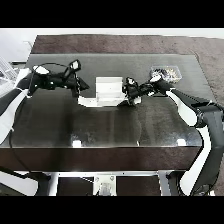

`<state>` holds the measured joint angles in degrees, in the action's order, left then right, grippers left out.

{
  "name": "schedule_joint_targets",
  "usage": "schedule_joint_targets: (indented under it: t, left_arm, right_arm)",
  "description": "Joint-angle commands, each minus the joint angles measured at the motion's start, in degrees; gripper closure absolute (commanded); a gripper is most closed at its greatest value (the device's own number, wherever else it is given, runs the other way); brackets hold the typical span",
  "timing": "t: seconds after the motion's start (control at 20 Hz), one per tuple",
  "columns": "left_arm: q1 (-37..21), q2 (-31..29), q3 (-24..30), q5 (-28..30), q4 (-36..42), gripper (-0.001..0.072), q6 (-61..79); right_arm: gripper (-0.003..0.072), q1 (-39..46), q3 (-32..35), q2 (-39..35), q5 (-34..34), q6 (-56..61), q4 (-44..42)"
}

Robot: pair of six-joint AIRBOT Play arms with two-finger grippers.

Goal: Fold the box and place the chain.

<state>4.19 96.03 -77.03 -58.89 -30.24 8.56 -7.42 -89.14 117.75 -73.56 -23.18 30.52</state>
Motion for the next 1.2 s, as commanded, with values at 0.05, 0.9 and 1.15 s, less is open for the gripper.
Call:
schedule_joint_targets:
  t: [0.05, 0.9, 1.15]
  left_arm:
    - [-1.38, -3.72, -0.04, 0.0, -1.16, 0.0691, -27.1]
    - [-8.96, -8.13, 6.32, -4.85, -7.78, 0.0689, -71.45]
    - [-15.54, -12.44, 15.85, -8.39, -7.48, 0.0689, -71.56]
  right_arm:
    - [0.01, 0.0, 0.02, 0.0, 0.02, 0.04, -0.02]
    - [0.0101, 0.0, 0.02, 0.0, 0.02, 0.04, -0.04]
    - [0.01, 0.0, 0.02, 0.0, 0.02, 0.04, -0.02]
